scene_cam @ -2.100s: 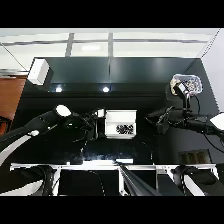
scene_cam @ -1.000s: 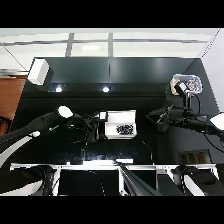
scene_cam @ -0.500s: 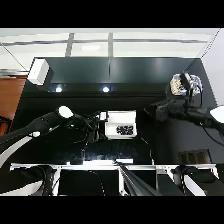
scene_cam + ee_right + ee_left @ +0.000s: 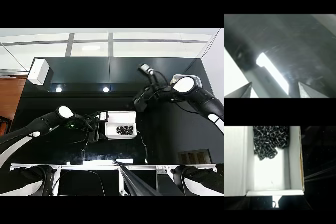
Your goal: Fold the box and place the chain.
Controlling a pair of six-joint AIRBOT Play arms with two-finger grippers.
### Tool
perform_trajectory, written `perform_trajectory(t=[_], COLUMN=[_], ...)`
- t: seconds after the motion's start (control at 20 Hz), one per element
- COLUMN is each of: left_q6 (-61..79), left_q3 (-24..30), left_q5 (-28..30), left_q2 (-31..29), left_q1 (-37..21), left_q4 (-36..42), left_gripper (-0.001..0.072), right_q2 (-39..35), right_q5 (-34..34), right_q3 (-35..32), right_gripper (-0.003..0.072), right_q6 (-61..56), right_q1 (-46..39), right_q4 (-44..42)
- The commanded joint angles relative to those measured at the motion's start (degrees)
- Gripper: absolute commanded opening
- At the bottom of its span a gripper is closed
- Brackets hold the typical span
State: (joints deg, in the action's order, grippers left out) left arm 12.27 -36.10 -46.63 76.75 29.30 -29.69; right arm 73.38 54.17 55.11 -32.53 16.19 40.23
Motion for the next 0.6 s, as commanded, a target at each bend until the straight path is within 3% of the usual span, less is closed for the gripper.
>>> perform_trajectory(t=[0.0, 0.1, 0.3, 0.55], left_q6=[0.0, -0.02, -0.02, -0.04], left_q3=[-0.07, -0.07, -0.07, -0.07], left_q5=[0.02, -0.11, -0.2, -0.44], left_q2=[0.02, 0.02, 0.02, 0.02], left_q1=[0.0, 0.0, 0.0, 0.02], left_q4=[0.04, 0.04, 0.17, 0.2], left_gripper=[0.0461, 0.0461, 0.0461, 0.0461], right_q2=[0.76, -0.04, -0.15, -3.91], right_q5=[11.1, 14.56, 15.54, 16.98], right_q3=[1.29, 0.61, -3.67, -4.28], right_gripper=[0.0671, 0.0671, 0.067, 0.0669], right_q6=[12.33, 10.21, 10.8, 10.45], right_q1=[0.83, 0.61, 2.08, 2.14], right_q4=[3.02, 3.96, 3.8, 4.5])
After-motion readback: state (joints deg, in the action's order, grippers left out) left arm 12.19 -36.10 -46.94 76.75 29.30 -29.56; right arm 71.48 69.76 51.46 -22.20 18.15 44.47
